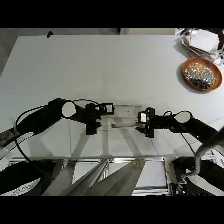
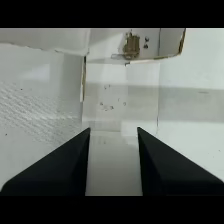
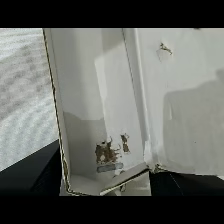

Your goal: Fold the box and place the chain.

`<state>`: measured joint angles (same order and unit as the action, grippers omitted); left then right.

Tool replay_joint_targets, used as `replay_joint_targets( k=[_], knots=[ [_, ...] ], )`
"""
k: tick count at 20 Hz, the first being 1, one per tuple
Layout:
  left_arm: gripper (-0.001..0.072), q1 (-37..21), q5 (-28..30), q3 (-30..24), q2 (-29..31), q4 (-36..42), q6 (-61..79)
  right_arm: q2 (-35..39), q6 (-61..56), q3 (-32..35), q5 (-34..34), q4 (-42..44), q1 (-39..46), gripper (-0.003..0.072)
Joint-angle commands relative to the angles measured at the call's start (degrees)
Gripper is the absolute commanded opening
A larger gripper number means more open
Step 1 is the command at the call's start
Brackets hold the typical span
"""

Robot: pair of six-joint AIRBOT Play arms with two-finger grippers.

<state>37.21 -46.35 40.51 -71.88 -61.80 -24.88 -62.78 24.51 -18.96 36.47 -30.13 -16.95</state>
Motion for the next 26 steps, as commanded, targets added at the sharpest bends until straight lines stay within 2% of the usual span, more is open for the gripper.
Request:
replay_joint_targets(
  k=[1,9,16,20,26],
  knots=[
    [0.0347,-0.09,3.65,-0.85,-2.67,-0.81,3.04,0.04,-0.02,0.02,0.04,0.02,0.04,0.0397],
    [0.0349,0.02,7.78,-0.85,-3.98,-0.57,6.34,0.04,-0.02,0.02,0.04,0.02,0.04,0.0397],
    [0.0351,1.99,7.78,-0.85,-2.08,4.17,19.54,0.04,0.00,0.02,0.02,0.02,0.04,0.0397],
    [0.0350,2.08,6.88,-0.85,0.17,4.35,19.76,0.04,-0.02,0.02,0.02,0.02,0.04,0.0397],
    [0.0338,2.05,7.15,-0.85,0.15,4.37,19.82,0.04,-0.02,0.02,0.02,0.02,0.04,0.0397]
  ],
)
